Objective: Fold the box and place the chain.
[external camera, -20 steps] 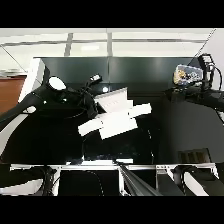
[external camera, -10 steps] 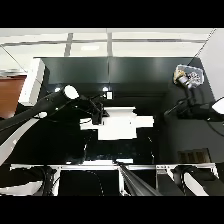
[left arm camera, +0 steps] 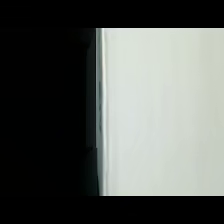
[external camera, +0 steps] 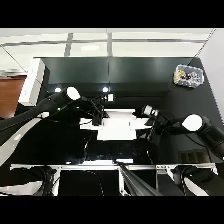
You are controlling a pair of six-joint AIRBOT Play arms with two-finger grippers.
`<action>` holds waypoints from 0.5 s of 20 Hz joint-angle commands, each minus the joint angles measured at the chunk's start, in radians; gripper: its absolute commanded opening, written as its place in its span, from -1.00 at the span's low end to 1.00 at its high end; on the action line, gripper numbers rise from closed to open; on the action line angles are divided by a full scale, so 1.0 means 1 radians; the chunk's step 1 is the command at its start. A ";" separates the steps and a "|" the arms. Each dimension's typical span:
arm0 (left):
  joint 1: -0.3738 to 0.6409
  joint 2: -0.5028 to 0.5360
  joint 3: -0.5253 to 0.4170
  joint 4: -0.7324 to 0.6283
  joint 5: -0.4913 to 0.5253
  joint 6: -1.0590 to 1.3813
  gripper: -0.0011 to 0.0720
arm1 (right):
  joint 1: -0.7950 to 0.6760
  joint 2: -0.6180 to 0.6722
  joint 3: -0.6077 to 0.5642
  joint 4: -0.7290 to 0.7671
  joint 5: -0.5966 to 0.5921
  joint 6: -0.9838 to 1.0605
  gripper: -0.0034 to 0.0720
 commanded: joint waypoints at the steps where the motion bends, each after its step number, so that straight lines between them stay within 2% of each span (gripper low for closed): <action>1: 0.002 -0.001 -0.001 0.012 0.000 -0.005 -0.90 | 0.069 -0.005 -0.024 -0.094 -0.075 -0.159 0.96; 6: 0.009 -0.005 -0.018 0.058 0.018 -0.024 -0.90 | 0.069 -0.010 -0.025 -0.065 -0.081 -0.172 0.96; 10: 0.008 -0.012 -0.018 0.068 0.039 -0.024 -0.90 | 0.072 -0.071 -0.025 -0.021 -0.094 -0.240 0.96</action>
